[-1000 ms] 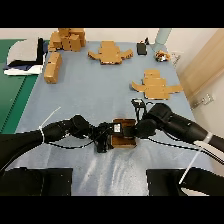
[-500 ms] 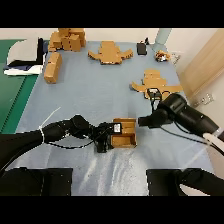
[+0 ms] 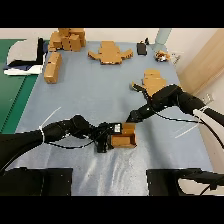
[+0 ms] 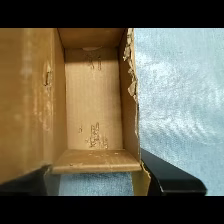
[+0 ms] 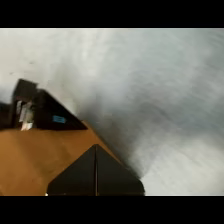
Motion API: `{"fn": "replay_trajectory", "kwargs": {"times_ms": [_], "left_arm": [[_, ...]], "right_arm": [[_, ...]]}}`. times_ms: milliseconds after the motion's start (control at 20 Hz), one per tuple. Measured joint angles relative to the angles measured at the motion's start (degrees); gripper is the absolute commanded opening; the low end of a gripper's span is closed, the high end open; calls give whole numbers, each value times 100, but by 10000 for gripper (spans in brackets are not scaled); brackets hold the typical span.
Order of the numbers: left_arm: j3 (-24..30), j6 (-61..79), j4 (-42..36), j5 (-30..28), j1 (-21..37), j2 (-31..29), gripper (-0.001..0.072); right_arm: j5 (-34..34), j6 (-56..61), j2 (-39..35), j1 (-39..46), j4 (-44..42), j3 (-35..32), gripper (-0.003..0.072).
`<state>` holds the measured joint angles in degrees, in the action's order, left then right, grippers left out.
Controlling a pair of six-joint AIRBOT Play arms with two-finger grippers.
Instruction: Fold the box.
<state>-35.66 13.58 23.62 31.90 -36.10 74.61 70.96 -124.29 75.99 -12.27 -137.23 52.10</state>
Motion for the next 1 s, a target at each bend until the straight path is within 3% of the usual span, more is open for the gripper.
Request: {"fn": "replay_trajectory", "kwargs": {"times_ms": [300, 450, 650, 1000], "left_arm": [[0, 2, 0, 0, 0, 0, 461], [0, 4, -2, 0, 0, 0, 461], [0, 4, -2, 0, 0, 0, 461], [0, 4, 0, 0, 0, 0, 461]], "right_arm": [[260, -557, -481, -330, -98, -317, 4], [37, -595, -951, -691, 61, -763, 4], [-901, -463, -1784, -1276, 636, -1384, 4], [-2260, -109, -2868, -2479, 1978, -1899, 4]]}}
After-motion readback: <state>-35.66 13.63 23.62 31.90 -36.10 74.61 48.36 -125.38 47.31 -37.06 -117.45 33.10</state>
